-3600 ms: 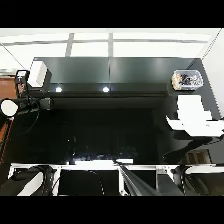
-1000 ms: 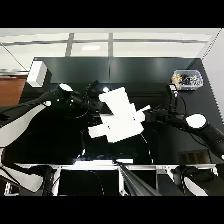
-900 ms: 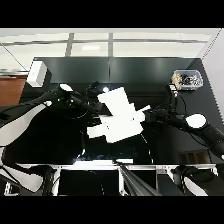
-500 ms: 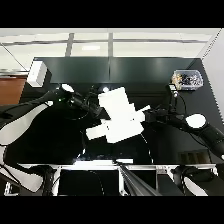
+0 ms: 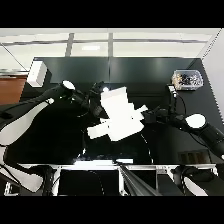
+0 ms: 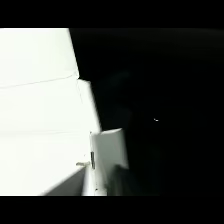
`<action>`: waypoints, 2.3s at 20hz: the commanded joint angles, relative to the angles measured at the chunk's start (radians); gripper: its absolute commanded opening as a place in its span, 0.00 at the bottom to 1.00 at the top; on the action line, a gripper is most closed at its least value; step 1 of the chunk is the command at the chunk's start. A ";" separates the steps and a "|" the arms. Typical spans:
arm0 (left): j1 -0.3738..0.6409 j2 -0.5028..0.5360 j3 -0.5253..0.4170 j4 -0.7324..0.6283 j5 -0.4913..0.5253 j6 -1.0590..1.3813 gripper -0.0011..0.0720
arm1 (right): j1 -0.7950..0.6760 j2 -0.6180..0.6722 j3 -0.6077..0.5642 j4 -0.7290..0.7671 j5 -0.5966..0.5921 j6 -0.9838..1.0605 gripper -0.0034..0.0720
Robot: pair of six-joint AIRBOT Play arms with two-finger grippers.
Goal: Fold the box and place the chain.
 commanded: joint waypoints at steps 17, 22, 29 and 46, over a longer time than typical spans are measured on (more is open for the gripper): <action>-0.183 0.285 -0.238 0.097 0.534 0.877 0.05 | 0.001 -0.010 0.192 -0.472 0.309 -0.532 0.93; -0.196 0.253 -0.229 0.122 0.546 0.877 0.05 | 0.047 -0.010 0.136 -0.442 0.344 -0.591 0.93; -0.204 0.235 -0.229 0.196 0.554 0.820 0.05 | 0.104 -0.050 0.106 -0.367 0.320 -0.687 0.93; -0.204 0.235 -0.229 0.196 0.553 0.820 0.05 | 0.211 -0.135 0.045 -0.108 0.101 -0.792 0.93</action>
